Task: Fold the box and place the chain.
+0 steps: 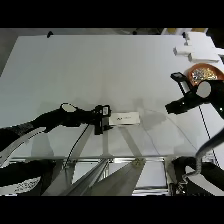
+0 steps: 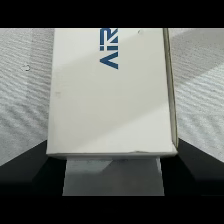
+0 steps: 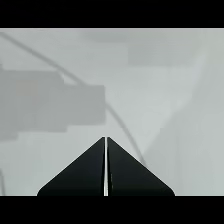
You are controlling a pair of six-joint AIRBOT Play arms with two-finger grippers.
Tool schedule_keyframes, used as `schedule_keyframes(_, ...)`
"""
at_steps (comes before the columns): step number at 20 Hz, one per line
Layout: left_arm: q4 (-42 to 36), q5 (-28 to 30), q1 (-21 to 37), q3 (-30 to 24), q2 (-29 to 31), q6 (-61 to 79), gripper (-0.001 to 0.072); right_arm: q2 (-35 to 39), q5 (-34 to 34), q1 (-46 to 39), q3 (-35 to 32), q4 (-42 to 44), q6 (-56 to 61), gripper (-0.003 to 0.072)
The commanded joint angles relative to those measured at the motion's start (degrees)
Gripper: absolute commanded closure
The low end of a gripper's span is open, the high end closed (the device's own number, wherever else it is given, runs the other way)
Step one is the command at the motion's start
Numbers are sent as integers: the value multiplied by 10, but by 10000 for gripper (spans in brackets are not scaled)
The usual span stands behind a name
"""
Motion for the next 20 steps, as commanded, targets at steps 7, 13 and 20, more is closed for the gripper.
schedule_keyframes(7,0,0,0,0,0,0,621,1,15,-17,-23,3,40,668)
schedule_keyframes(13,-4,-19,0,0,0,0,622,1,15,-17,-23,3,40,668)
schedule_keyframes(20,46,-16,48,0,110,-125,618,1,15,-17,-23,3,40,668)
